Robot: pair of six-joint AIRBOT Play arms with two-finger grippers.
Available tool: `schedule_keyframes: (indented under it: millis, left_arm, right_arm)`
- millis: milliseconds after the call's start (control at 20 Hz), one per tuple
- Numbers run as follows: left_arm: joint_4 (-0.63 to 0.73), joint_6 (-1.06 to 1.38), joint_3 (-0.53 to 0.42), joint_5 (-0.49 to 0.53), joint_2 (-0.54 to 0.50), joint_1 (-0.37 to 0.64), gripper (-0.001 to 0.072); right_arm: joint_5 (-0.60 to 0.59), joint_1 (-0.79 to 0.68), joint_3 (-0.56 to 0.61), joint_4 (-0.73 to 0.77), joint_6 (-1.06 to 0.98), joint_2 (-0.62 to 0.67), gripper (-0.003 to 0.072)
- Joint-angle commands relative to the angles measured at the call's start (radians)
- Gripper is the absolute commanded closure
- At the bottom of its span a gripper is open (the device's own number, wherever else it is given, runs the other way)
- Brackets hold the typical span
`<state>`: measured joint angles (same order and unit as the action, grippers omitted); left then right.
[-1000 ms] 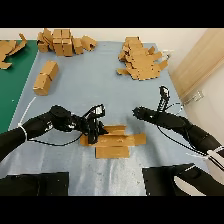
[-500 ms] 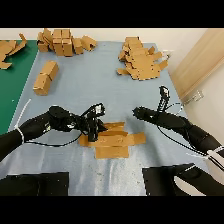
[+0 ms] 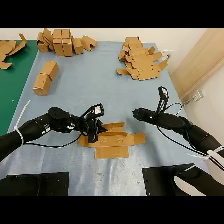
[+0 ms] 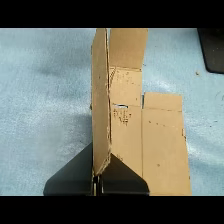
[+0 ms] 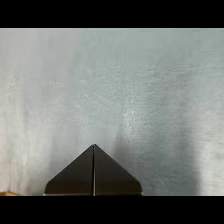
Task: Fold the box.
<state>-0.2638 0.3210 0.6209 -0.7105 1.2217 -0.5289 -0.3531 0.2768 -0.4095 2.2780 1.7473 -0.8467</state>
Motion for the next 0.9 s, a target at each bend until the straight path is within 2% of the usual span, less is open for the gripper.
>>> schedule_keyframes:
  millis: [0, 200, 400, 500, 700, 850]
  left_arm:
    - [-0.002, 0.000, 0.000, 0.001, -0.001, 0.000, 0.0697]
    - [0.006, 0.000, 0.000, -0.005, -0.001, -0.002, 0.0697]
    - [0.006, 0.000, 0.000, -0.006, -0.001, -0.001, 0.0697]
    - [0.006, 0.000, 0.000, -0.006, -0.001, -0.001, 0.0697]
    - [0.006, 0.000, 0.000, -0.006, -0.001, -0.001, 0.0697]
    - [0.006, 0.000, 0.000, -0.006, -0.001, -0.001, 0.0697]
  right_arm:
    - [-0.104, 0.010, 0.000, -0.072, 0.000, 0.016, 0.0680]
    - [-0.253, 0.119, 0.000, -0.167, -0.004, 0.152, 0.0681]
    - [-0.347, 0.274, 0.011, -0.533, -0.223, 0.372, 0.0682]
    - [-0.395, 0.346, 0.023, -0.634, -0.217, 0.468, 0.0682]
    - [-0.493, 0.562, 0.056, -0.647, -0.069, 0.554, 0.0682]
    - [-0.481, 0.806, 0.128, -0.644, -0.092, 0.553, 0.0682]
